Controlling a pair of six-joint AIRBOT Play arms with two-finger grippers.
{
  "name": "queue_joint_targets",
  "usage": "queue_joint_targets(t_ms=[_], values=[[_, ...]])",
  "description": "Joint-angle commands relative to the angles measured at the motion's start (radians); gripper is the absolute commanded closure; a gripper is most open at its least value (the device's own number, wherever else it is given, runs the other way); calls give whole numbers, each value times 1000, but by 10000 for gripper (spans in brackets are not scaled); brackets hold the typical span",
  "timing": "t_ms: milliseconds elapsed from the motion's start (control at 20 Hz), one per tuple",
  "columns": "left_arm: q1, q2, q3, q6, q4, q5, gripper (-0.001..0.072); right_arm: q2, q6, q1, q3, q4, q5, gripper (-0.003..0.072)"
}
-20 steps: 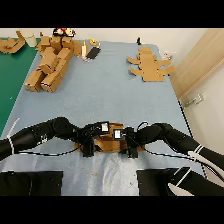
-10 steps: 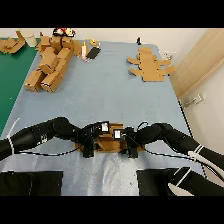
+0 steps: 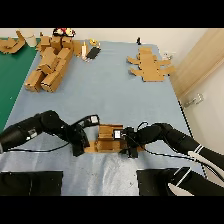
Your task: Fold the box.
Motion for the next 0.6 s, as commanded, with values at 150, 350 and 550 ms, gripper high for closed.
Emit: queue_joint_targets(t_ms=[150, 350, 550], values=[[254, 128, -4, -747, 127, -49, 698, 0, 0, 0, 0, 0, 0, 173], [443, 96, -96, -709, -183, -151, 698, 0, 0, 0, 0, 0, 0, 173], [499, 18, -197, -705, -208, -122, 698, 0, 0, 0, 0, 0, 0, 173]])
